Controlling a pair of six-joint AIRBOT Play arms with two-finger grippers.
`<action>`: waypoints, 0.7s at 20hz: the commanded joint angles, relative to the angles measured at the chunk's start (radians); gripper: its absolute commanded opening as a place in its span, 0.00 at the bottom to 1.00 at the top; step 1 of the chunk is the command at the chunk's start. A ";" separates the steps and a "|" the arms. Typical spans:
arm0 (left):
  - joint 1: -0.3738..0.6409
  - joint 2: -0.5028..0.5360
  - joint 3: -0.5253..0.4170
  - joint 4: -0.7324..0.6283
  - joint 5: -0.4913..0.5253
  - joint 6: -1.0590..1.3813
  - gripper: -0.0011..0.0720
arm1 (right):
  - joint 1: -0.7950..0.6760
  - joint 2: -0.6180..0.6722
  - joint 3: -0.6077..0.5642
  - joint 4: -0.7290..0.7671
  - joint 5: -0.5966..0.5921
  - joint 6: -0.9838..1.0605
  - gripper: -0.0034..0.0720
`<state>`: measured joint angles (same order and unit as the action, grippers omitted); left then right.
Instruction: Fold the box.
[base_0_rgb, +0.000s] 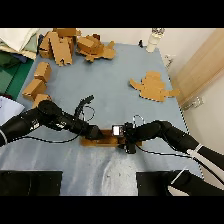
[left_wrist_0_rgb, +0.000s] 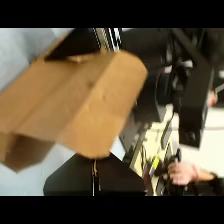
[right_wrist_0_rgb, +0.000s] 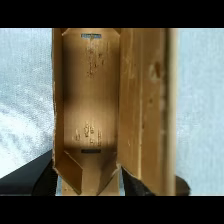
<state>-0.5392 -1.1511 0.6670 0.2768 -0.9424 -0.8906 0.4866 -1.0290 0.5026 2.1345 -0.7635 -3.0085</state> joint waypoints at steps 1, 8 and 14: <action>-0.009 -0.054 0.006 -0.091 0.168 -0.003 0.03 | 0.000 0.000 0.000 0.001 0.000 0.000 0.76; -0.010 -0.126 0.007 -0.073 0.270 -0.096 0.03 | 0.000 0.000 0.000 0.001 0.000 0.000 0.76; -0.010 -0.170 0.007 -0.052 0.253 -0.142 0.03 | 0.000 0.000 0.000 0.000 0.001 0.000 0.76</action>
<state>-0.5491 -1.3037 0.6731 0.2142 -0.6888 -1.0096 0.4862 -1.0290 0.5026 2.1349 -0.7628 -3.0077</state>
